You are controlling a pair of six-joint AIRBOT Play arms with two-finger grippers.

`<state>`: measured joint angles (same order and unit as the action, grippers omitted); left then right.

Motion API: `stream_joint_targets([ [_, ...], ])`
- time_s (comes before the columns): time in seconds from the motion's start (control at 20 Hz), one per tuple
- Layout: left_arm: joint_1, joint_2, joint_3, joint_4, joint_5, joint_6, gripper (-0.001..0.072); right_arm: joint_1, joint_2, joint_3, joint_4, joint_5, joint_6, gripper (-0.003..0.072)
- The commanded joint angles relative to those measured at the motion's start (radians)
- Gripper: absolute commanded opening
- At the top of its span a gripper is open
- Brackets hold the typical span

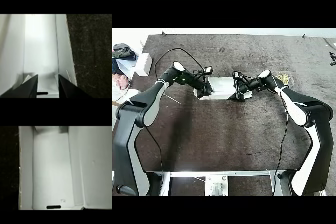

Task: Fold the box and place the chain.

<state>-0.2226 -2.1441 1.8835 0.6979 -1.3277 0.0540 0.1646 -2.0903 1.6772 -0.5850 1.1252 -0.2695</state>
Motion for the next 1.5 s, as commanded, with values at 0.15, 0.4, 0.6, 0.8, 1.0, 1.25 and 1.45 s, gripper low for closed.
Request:
stream_joint_targets([
  [0.15, 0.052, 0.006, 0.000, -0.003, -0.080, -0.004, 0.0121, 0.000, 0.000, 0.001, -0.002, 0.003, 0.001, 0.0466],
  [0.4, 0.073, 0.018, 0.000, 0.001, -0.148, -0.002, 0.0009, 0.000, 0.000, 0.001, -0.003, 0.003, 0.001, 0.0466],
  [0.6, 0.078, 0.103, -0.002, 0.007, -0.151, -0.051, 0.0006, 0.000, 0.000, 0.001, -0.002, 0.004, 0.001, 0.0466],
  [0.8, 0.157, 0.213, -0.015, -0.004, -0.136, -0.239, 0.0006, 0.000, 0.000, 0.001, -0.002, 0.004, 0.001, 0.0467],
  [1.0, 0.250, 0.295, -0.090, -0.009, -0.028, -0.550, 0.0006, 0.000, 0.000, 0.001, -0.003, 0.003, 0.001, 0.0466],
  [1.25, 0.328, 0.310, -0.191, -0.025, 0.047, -0.782, 0.0006, 0.000, 0.000, 0.001, -0.002, 0.003, 0.001, 0.0466],
  [1.45, 0.331, 0.305, -0.262, 0.002, 0.078, -0.911, 0.0010, 0.000, 0.000, 0.001, -0.002, 0.004, 0.001, 0.0467],
])
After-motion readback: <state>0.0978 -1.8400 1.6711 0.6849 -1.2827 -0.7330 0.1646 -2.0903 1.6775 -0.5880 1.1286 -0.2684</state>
